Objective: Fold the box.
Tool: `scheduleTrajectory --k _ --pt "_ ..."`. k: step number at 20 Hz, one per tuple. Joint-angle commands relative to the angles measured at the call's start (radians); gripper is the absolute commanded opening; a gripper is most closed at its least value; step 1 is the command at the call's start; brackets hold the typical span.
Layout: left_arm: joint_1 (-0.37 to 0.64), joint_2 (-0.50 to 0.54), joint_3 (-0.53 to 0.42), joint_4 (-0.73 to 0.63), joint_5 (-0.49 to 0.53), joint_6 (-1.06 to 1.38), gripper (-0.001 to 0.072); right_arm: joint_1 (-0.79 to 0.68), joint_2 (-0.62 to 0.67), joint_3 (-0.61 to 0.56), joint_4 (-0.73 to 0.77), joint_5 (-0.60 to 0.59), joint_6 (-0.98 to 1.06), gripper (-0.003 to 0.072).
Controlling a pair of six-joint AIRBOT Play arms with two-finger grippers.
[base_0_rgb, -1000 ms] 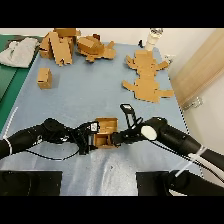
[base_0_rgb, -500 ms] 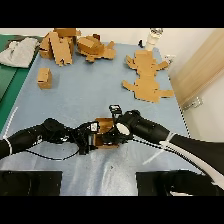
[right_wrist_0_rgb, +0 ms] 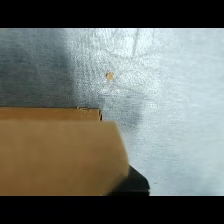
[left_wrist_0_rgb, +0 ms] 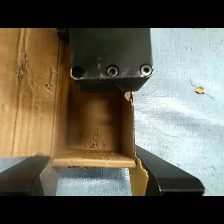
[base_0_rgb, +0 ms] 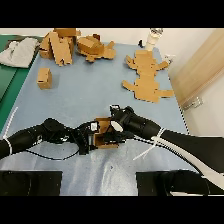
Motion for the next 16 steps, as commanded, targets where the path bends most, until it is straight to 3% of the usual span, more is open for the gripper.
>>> scheduleTrajectory --k 1,2,3,4,8,12,13,14,15,16 --pt "0.000 -0.001 0.000 0.002 0.000 0.003 0.0297 0.002 -0.004 0.004 0.002 0.043 -0.003 0.0005" --pt "0.000 -0.001 0.000 0.002 0.000 0.003 0.0297 0.002 -0.004 0.005 0.002 0.042 -0.004 0.0014" --pt "0.000 -0.001 0.000 0.002 0.000 0.003 0.0297 0.001 -0.004 0.009 0.009 0.043 -0.004 0.0203" --pt "0.000 -0.001 0.000 0.002 0.000 0.003 0.0297 0.001 -0.002 0.016 0.010 0.045 -0.004 0.0314" --pt "0.000 -0.001 0.000 0.002 0.000 0.003 0.0297 0.001 0.043 0.062 0.010 0.101 -0.003 0.0319" --pt "0.000 -0.001 0.000 0.002 0.000 0.003 0.0297 0.000 0.182 0.070 -0.001 0.148 0.046 0.0319" --pt "0.000 -0.001 0.000 0.002 0.000 0.003 0.0297 0.000 0.229 0.070 -0.026 0.163 0.079 0.0285" --pt "0.000 -0.001 0.000 0.002 0.000 0.003 0.0297 -0.008 0.273 0.069 -0.056 0.195 0.090 0.0103" --pt "0.000 -0.001 0.000 0.002 0.000 0.003 0.0297 -0.022 0.318 0.063 -0.101 0.237 0.093 0.0005" --pt "0.000 0.000 0.000 0.001 0.000 0.003 0.0297 -0.061 0.358 0.047 -0.148 0.254 0.094 0.0004"
